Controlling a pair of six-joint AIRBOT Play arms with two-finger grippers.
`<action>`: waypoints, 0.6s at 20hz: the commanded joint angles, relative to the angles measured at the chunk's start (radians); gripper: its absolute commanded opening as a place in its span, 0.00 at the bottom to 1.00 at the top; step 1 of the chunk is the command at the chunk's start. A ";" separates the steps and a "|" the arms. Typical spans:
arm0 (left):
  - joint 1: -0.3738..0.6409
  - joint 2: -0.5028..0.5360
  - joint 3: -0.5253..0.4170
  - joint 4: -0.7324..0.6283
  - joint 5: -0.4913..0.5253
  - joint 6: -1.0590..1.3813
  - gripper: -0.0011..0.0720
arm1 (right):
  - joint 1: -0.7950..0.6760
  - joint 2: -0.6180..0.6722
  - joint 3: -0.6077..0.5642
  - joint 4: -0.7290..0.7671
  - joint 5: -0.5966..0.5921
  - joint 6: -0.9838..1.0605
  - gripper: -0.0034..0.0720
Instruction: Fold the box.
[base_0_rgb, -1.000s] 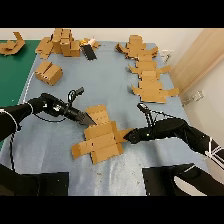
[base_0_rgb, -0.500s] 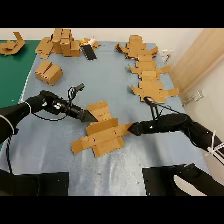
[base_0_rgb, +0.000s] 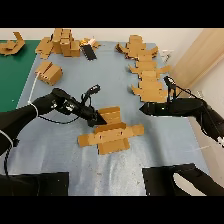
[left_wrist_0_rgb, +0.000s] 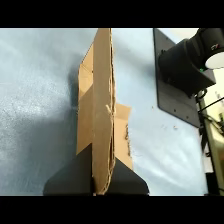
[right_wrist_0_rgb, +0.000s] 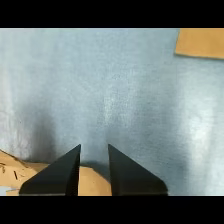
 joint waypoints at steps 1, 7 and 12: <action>-0.026 -0.047 0.016 0.018 0.004 0.031 0.03 | -0.006 -0.011 0.012 0.016 0.006 0.013 0.39; -0.035 -0.048 0.042 0.024 -0.035 0.035 0.03 | 0.022 -0.056 0.010 0.021 0.006 0.013 0.39; -0.042 -0.049 0.042 0.055 -0.035 0.035 0.03 | 0.055 -0.066 0.009 0.030 0.006 0.013 0.23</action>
